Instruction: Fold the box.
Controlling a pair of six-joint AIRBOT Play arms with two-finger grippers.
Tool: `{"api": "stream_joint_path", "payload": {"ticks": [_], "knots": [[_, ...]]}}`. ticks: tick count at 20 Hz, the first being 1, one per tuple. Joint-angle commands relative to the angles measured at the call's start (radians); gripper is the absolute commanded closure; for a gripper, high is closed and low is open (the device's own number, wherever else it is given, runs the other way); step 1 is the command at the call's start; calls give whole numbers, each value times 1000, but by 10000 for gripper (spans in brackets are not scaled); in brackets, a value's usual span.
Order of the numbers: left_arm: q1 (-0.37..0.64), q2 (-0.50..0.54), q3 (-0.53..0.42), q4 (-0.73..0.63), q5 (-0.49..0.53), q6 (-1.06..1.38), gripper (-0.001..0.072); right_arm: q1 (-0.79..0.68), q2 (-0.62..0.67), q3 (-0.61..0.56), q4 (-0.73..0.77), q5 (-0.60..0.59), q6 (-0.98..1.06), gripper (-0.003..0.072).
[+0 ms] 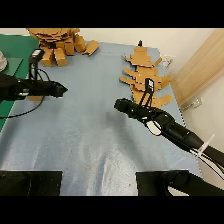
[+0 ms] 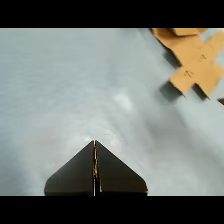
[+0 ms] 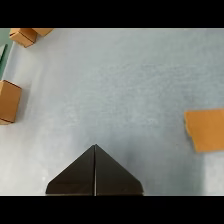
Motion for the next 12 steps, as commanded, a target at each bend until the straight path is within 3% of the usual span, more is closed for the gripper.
{"api": "stream_joint_path", "payload": {"ticks": [1, 12], "knots": [[-114, -41, 0, -4, 23, -18, 698, -9, -77, 74, -37, 3, -43, 682], [-138, -74, 0, -3, 23, -17, 697, -10, -83, 80, -36, 46, -43, 682]]}}
